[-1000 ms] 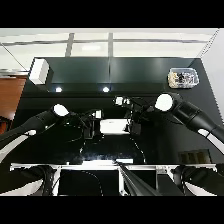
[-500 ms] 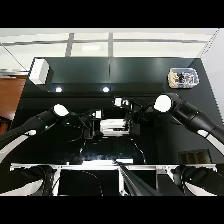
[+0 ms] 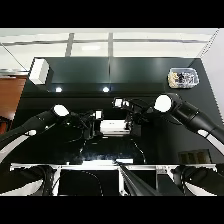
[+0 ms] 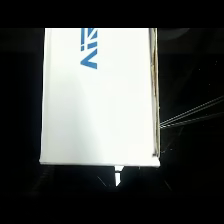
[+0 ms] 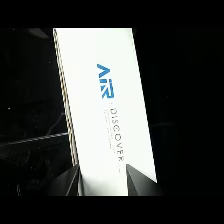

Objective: Fold the box and place the chain.

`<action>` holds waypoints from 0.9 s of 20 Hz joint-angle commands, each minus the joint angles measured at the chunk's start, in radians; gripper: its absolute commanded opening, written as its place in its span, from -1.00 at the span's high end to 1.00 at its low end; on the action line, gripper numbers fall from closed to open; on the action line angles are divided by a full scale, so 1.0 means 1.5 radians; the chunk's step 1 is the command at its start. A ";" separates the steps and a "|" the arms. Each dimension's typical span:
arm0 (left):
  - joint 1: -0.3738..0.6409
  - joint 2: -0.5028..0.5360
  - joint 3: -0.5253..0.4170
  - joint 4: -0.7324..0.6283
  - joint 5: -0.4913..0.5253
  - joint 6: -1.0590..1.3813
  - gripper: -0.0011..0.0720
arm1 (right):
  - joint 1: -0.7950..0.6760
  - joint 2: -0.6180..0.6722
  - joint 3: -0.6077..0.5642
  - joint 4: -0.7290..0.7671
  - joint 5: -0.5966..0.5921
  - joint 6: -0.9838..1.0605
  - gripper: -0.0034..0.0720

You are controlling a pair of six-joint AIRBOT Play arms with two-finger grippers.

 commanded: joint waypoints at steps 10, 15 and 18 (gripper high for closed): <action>-0.001 0.000 0.000 0.000 0.001 0.000 -0.18 | 0.008 -0.009 -0.006 0.011 -0.003 0.020 -0.04; -0.001 0.000 0.000 0.000 0.001 0.000 -0.18 | -0.071 0.063 0.009 0.022 0.076 0.358 -0.03; -0.001 0.000 0.000 0.000 0.001 0.000 -0.18 | -0.092 0.063 -0.041 0.140 0.110 0.381 0.90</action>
